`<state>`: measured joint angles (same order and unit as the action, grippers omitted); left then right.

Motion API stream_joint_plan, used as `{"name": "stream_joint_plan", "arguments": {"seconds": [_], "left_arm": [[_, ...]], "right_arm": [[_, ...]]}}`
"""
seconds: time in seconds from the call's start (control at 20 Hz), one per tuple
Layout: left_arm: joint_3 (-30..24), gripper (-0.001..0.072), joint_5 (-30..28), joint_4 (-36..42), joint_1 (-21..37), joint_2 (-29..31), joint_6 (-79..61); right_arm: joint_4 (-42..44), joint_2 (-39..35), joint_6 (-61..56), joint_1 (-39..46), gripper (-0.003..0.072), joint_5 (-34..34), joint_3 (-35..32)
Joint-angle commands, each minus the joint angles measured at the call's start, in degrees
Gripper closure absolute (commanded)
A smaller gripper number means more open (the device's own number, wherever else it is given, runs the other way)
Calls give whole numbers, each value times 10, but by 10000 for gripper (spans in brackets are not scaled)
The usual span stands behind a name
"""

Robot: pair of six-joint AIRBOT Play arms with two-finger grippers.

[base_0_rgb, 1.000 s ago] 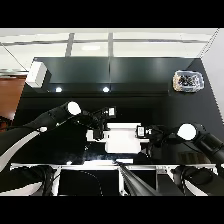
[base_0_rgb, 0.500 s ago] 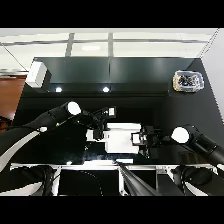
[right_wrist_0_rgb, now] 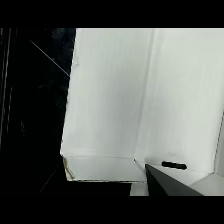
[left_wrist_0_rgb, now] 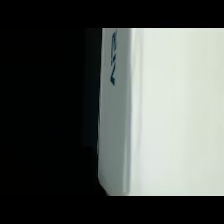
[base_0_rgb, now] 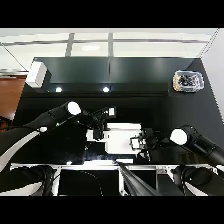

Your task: Fold the box and place the chain.

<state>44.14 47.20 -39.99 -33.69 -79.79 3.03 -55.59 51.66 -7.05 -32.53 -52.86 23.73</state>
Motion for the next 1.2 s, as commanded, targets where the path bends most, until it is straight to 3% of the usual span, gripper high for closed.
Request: {"name": "stream_joint_plan", "arguments": {"seconds": [0.0,0.4,0.8,1.15], "left_arm": [[0,689,0,0,0,0,0],[0,689,0,0,0,0,2],[0,689,0,0,0,0,2],[0,689,0,0,0,0,2]], "right_arm": [[18,1,0,-1,65,-6,-5],[37,2,-2,-8,65,29,-20],[61,0,-58,-8,65,120,-41],[61,-77,-98,19,65,122,-41]]}}
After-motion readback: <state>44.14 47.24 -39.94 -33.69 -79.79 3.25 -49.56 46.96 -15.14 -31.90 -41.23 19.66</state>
